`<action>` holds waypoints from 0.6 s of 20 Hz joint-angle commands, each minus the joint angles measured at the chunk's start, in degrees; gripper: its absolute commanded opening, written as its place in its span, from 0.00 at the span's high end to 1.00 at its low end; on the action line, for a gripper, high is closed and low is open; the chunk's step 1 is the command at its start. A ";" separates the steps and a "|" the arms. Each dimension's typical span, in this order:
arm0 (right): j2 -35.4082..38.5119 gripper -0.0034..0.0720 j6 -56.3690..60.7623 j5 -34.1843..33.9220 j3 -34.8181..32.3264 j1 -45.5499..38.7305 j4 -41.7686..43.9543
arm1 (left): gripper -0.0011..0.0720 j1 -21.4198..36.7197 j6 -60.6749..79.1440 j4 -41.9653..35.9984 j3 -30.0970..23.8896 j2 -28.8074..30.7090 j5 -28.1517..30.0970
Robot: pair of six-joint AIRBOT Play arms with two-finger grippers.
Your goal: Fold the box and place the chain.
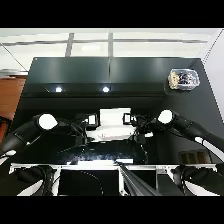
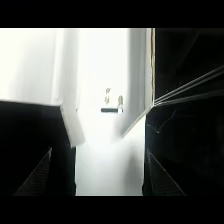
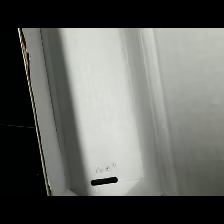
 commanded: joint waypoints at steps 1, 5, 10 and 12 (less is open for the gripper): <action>-0.04 0.33 0.02 0.02 -0.02 0.00 0.00 | 0.04 -1.86 1.05 -6.47 -0.35 -3.04 3.21; -0.04 0.33 0.00 0.02 -0.02 0.00 0.00 | 0.22 -1.88 1.05 -6.91 -0.35 -4.11 2.89; -0.04 0.33 0.02 0.02 -0.02 0.00 0.00 | 0.52 -1.88 1.03 -6.91 -0.35 -4.37 2.93; -0.04 0.33 0.00 0.00 -0.02 0.00 0.00 | 0.52 -1.88 1.03 -6.91 -0.35 -4.37 2.93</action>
